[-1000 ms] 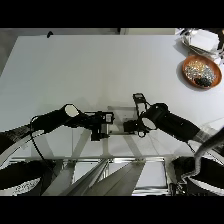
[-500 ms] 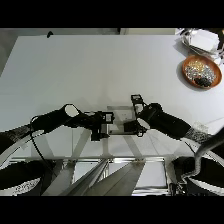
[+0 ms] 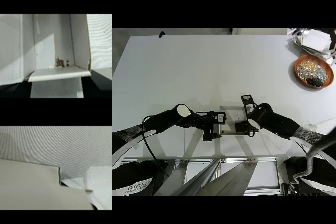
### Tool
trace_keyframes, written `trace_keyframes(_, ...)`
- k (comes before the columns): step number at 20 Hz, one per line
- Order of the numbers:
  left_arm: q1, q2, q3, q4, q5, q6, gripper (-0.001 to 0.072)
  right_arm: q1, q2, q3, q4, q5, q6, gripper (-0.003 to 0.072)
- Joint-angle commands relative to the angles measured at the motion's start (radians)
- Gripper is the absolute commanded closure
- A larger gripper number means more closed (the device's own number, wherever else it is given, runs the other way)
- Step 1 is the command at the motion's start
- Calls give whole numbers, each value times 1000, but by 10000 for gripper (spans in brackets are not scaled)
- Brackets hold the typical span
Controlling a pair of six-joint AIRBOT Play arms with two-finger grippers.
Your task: Fold the box and place the chain.
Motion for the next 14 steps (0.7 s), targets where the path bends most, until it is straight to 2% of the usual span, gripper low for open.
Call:
trace_keyframes(1,0,0,0,0,0,-2,454,0,-16,-1,-3,22,2,627)
trace_keyframes(3,0,0,0,0,0,-2,453,0,-15,0,-3,26,-7,679)
trace_keyframes(7,0,0,0,0,0,-2,454,0,-14,0,-1,37,-30,678)
trace_keyframes(8,0,0,0,0,0,-2,453,0,-12,0,0,55,-32,627)
trace_keyframes(9,0,0,0,0,0,-2,454,0,-6,0,0,77,-32,477)
trace_keyframes(10,0,0,0,0,0,-2,454,0,2,0,-3,94,-37,365)
trace_keyframes(14,0,0,0,0,0,-2,454,0,92,0,-27,119,-88,351)
